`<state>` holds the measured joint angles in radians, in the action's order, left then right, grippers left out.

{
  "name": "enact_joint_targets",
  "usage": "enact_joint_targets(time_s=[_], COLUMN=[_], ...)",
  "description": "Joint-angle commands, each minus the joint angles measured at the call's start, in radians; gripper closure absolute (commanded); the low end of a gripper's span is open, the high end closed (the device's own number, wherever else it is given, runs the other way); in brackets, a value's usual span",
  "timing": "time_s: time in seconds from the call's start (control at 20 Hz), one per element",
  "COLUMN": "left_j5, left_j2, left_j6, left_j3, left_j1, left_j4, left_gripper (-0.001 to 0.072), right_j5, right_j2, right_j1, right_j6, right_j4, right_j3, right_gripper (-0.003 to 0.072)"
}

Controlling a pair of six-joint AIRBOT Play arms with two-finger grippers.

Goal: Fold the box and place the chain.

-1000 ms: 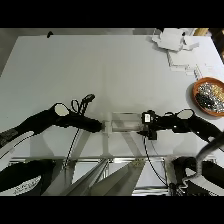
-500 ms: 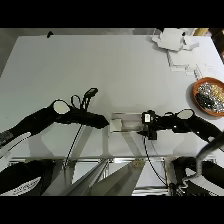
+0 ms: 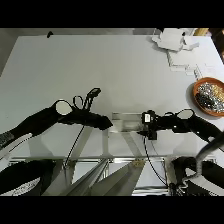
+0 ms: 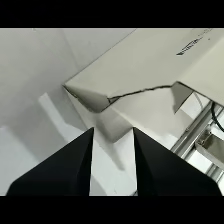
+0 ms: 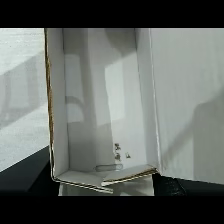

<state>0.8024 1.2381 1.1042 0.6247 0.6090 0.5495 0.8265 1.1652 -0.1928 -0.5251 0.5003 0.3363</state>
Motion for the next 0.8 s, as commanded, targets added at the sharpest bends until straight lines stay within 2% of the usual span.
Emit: enact_joint_targets(time_s=[0.0,0.25,0.5,0.75], left_j5=[-0.005,-0.021,-0.023,-0.02], left_j2=[0.0,0.0,0.047,0.098], left_j6=[0.027,0.04,0.295,0.446], left_j3=[0.001,0.003,0.1,0.184], left_j1=[0.01,0.018,0.077,0.147], left_j4=[0.002,0.008,0.243,0.363], left_gripper=[0.0419,0.0418,0.0388,0.0389], right_j5=[0.0,0.0,0.0,0.0], right_j2=[0.0,0.0,0.0,0.0], right_j1=[0.0,0.0,0.0,0.0], right_j6=[0.0,0.0,0.0,0.0], right_j4=[0.0,0.0,0.0,0.0], right_j3=[0.0,0.0,0.0,0.0], right_gripper=[0.0244,0.0244,0.0244,0.0244])
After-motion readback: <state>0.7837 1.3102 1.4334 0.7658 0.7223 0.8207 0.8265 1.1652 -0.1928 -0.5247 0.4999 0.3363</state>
